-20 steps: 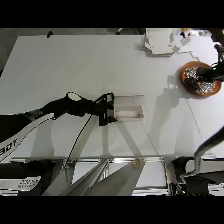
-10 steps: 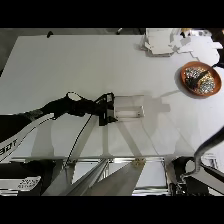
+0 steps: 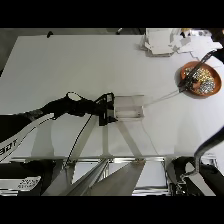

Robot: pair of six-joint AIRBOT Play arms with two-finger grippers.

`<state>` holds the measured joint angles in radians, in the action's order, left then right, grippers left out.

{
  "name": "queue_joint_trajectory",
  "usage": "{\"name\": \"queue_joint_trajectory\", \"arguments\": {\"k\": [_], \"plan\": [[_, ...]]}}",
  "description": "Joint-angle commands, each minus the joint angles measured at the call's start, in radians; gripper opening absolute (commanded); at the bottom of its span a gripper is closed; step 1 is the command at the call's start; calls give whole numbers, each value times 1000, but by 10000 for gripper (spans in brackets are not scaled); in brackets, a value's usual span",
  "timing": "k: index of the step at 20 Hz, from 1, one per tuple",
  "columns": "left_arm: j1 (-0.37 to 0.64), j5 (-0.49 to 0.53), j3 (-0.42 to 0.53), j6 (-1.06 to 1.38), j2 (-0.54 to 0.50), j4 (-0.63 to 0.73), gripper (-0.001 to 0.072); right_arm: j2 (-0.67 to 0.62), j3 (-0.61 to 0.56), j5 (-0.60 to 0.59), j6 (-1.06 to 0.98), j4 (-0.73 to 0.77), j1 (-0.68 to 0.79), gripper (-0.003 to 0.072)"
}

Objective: Fold the box and place the chain.

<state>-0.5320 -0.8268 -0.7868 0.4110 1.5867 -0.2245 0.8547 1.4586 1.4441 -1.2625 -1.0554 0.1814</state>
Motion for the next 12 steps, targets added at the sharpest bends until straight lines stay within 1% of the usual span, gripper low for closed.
{"name": "queue_joint_trajectory", "arguments": {"k": [1,5,6,8,12], "plan": [[0,0,0,0,0,0,151,-32,0,63,5,16,-141,12],[0,0,0,0,0,0,151,-32,0,58,-3,30,-271,12],[0,0,0,0,0,0,151,-31,-2,42,14,23,-305,13],[0,0,0,0,0,0,151,-31,-10,14,-22,-26,-352,13],[0,0,0,0,0,0,151,-31,-24,0,-32,-10,-433,13]]}}
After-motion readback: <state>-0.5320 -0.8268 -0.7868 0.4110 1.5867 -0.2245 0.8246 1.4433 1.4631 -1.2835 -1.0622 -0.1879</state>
